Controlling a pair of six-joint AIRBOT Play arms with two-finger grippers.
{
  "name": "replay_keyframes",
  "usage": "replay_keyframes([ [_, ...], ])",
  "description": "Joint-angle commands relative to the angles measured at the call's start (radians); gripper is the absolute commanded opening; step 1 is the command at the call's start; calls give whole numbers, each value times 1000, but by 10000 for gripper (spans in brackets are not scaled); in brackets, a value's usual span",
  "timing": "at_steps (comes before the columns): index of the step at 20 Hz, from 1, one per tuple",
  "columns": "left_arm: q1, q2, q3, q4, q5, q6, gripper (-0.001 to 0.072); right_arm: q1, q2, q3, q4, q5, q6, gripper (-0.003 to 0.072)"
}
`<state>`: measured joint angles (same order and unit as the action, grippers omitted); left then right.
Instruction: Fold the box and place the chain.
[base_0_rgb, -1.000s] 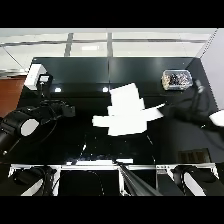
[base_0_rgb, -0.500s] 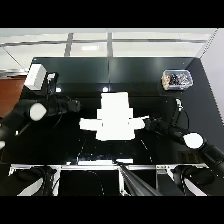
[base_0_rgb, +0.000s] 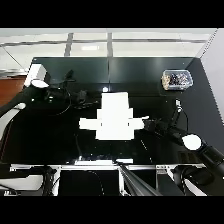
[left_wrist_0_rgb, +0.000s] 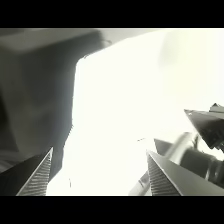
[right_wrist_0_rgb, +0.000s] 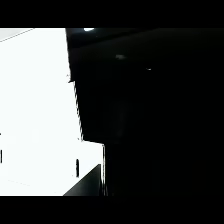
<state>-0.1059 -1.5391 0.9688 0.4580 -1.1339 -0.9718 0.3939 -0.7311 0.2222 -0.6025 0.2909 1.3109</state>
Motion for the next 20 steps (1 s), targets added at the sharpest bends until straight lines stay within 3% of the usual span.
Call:
replay_keyframes([
  [1,-47,-150,103,-11,-54,77,705,1,1,0,0,0,1,16],
  [5,-117,-249,211,55,-114,64,704,1,1,0,-3,0,-3,16],
  [8,-143,-327,304,67,-301,133,699,1,1,0,-3,0,-3,16],
  [10,-148,-364,362,98,-366,139,561,1,1,0,-3,2,-3,16],
  [13,-156,-400,425,107,-443,165,537,1,1,0,-4,11,-4,16],
  [14,-165,-409,439,112,-471,193,463,1,1,0,-4,15,-6,16],
  [17,-183,-431,466,139,-490,209,456,1,1,0,-29,29,-6,16],
  [20,-193,-476,507,130,-535,209,261,1,1,0,-45,51,-6,16],
])
